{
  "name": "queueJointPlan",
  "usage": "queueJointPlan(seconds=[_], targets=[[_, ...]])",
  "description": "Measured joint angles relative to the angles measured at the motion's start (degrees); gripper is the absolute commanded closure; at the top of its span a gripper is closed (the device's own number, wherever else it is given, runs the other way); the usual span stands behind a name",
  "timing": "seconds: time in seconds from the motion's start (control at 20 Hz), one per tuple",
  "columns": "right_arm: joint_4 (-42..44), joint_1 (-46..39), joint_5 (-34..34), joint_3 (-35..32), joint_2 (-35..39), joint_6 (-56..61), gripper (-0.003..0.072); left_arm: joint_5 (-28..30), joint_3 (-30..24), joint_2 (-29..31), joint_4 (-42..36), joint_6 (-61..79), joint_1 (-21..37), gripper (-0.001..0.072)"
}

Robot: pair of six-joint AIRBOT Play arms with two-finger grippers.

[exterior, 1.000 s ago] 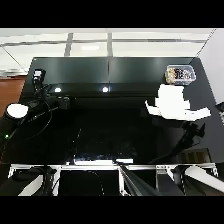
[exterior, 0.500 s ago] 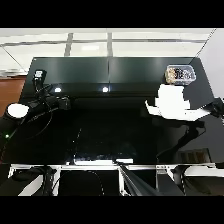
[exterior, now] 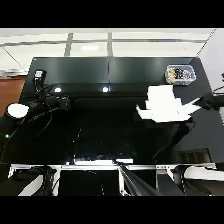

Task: Fold the box and place the chain.

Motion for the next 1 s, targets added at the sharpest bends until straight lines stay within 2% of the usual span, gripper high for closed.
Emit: queueJointPlan(seconds=[0.25, 0.45, 0.7, 1.0], targets=[[19.91, 10.69, -9.22, -20.24, 12.98, -13.51, 0.0673, -0.90, 0.07, -0.85, -0.63, -0.02, -0.66, 0.0020], [36.37, 22.49, -18.53, -34.32, 18.34, -23.85, 0.0673, -5.73, 4.55, -7.06, -1.33, -3.80, -2.47, 0.0020], [44.44, 35.26, -26.88, -39.91, 20.02, -28.24, 0.0673, -23.56, 17.46, -22.97, -7.80, -5.92, -2.38, 0.0020], [46.56, 40.17, -30.10, -41.05, 20.37, -29.33, 0.0673, -40.65, 28.41, -37.53, -9.38, -8.20, -3.65, 0.0019]])
